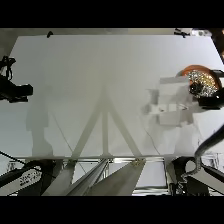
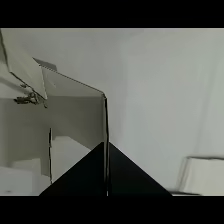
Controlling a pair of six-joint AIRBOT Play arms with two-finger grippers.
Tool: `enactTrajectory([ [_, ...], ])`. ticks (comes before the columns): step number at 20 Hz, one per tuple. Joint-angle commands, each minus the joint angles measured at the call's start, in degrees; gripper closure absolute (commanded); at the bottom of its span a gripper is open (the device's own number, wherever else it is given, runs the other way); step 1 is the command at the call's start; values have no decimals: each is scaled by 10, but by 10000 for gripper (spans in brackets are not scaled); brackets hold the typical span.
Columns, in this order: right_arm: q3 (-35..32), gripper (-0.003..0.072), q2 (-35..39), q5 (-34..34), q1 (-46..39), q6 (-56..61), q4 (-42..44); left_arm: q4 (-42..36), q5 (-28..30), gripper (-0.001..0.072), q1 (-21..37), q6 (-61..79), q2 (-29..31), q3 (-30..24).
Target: Fold the box and place the chain.
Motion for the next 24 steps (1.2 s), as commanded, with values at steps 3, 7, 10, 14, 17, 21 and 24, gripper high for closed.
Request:
enactTrajectory([
  [3, -28, 679, 44, -2, 115, -20, 209, 0, 0, 699, 0, 0, 0, 0],
  [7, -107, 679, 48, -91, 231, -17, 241, 0, 0, 699, 0, 0, 0, 0],
  [10, -153, 679, 48, -182, 308, -5, 253, 0, 0, 699, 0, 0, 0, 0],
  [14, -176, 679, 48, -273, 382, 30, 252, 0, 0, 699, 0, 0, 0, 0],
  [17, -176, 679, 48, -289, 392, 33, 252, -1, 43, 699, 0, -2, 0, 0],
  [21, -176, 678, 47, -288, 392, 32, 251, -89, 100, 694, 0, 64, -2, 0],
  [24, -176, 678, 47, -287, 392, 32, 251, -289, 84, 469, -6, 232, -23, 0],
])
